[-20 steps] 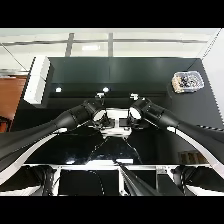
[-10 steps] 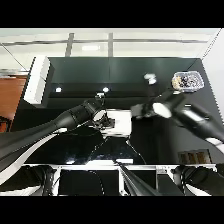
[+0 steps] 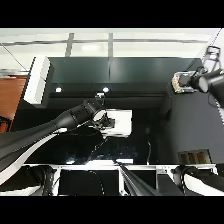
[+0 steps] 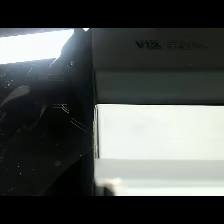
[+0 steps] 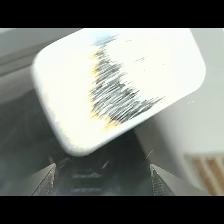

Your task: Fold the box and place the chain.

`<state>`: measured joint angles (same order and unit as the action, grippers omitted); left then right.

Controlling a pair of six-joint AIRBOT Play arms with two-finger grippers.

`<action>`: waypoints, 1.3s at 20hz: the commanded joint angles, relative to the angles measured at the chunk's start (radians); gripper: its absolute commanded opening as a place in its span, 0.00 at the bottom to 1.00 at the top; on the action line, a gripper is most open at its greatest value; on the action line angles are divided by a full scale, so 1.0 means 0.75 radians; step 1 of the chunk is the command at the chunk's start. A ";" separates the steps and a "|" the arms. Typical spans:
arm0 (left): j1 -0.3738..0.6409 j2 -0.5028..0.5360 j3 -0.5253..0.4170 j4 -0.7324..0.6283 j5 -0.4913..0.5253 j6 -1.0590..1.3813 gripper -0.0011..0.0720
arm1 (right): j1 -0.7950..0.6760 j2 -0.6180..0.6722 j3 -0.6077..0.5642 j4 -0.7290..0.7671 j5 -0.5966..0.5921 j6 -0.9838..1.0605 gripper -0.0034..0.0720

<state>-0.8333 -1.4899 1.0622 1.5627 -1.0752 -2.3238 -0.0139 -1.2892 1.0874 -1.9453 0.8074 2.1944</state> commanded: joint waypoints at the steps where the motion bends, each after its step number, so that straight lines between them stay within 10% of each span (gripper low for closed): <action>1: 0.001 -0.001 0.000 0.000 0.007 0.002 0.06 | -0.250 -0.350 0.372 0.182 0.143 -0.109 0.99; 8: 0.001 -0.001 0.000 0.000 0.007 0.002 0.06 | -0.305 -0.897 1.068 0.323 0.518 -0.118 0.91; 20: 0.001 -0.001 0.000 0.000 0.001 0.002 0.06 | -0.342 -1.040 1.157 0.348 0.494 -0.093 0.77; 21: 0.001 -0.001 0.000 0.000 0.001 0.002 0.05 | -0.348 -1.040 1.159 0.376 0.498 -0.125 0.66; 22: 0.001 -0.001 0.000 0.000 0.000 0.002 0.06 | -0.355 -1.038 1.172 0.415 0.523 -0.165 0.24; 23: 0.001 -0.001 0.000 0.000 0.000 0.002 0.05 | -0.359 -1.034 1.192 0.454 0.547 -0.234 0.07; 26: 0.001 -0.001 0.000 -0.001 0.001 0.002 0.06 | -0.358 -0.968 1.276 0.453 0.648 -0.343 0.07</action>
<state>-0.8333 -1.4899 1.0622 1.5627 -1.0752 -2.3226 -0.2787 -2.0464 2.0029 -1.6215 1.2339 2.0209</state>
